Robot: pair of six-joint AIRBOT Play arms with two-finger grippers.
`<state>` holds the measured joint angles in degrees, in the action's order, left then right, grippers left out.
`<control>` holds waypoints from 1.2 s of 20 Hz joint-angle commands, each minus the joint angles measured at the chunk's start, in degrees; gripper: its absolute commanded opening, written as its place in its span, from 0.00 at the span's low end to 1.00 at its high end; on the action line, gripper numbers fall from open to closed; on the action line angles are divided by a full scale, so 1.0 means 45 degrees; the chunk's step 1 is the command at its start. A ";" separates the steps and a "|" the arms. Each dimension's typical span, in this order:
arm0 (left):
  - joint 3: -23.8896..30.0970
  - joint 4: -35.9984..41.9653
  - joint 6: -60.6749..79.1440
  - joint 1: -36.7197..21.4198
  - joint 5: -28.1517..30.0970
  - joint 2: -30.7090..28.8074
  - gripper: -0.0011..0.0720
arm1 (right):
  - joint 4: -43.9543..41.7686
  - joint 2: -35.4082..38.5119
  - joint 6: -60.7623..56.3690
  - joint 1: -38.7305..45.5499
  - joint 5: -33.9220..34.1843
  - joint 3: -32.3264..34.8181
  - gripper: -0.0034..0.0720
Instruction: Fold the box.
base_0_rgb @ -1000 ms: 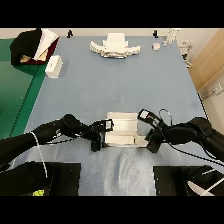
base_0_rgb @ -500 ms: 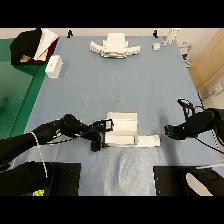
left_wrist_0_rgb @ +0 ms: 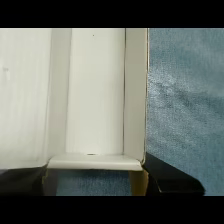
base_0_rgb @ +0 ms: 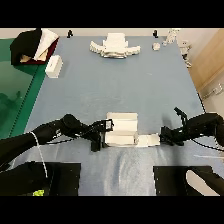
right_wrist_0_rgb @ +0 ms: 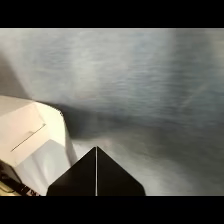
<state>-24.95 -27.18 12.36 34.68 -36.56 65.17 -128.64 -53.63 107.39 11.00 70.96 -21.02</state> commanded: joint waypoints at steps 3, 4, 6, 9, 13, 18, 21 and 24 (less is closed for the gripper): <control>-0.0010 -0.0005 0.0005 -0.0005 0.0005 0.0000 0.65 | -0.1088 0.0189 0.0719 -0.0826 0.0180 0.0165 0.05; -0.0010 -0.0005 0.0005 -0.0005 0.0005 0.0000 0.65 | -0.1098 0.0189 0.0709 -0.1132 -0.0121 0.0204 0.05; -0.0010 -0.0005 0.0010 -0.0005 0.0010 0.0000 0.65 | -0.1205 0.0189 0.0670 -0.1681 -0.0699 0.0214 0.05; -0.0010 -0.0005 0.0005 -0.0005 0.0010 -0.0005 0.65 | -0.1661 0.0189 0.0554 -0.2404 -0.0816 0.0121 0.05; -0.0010 -0.0005 0.0010 -0.0005 0.0005 -0.0005 0.65 | -0.1705 0.0301 0.0068 -0.3109 -0.0194 -0.0879 0.37; -0.0010 -0.0005 0.0005 -0.0005 0.0005 -0.0005 0.65 | -0.1700 0.0291 -0.0121 -0.3823 -0.0272 -0.1860 0.59; -0.0010 -0.0005 0.0005 -0.0005 0.0000 0.0000 0.65 | -0.1549 0.0155 -0.0636 -0.4745 -0.0719 -0.1846 0.68; -0.0010 -0.0005 0.0005 -0.0005 0.0005 -0.0005 0.65 | -0.1122 -0.0068 -0.1345 -0.6188 -0.2220 -0.1855 0.63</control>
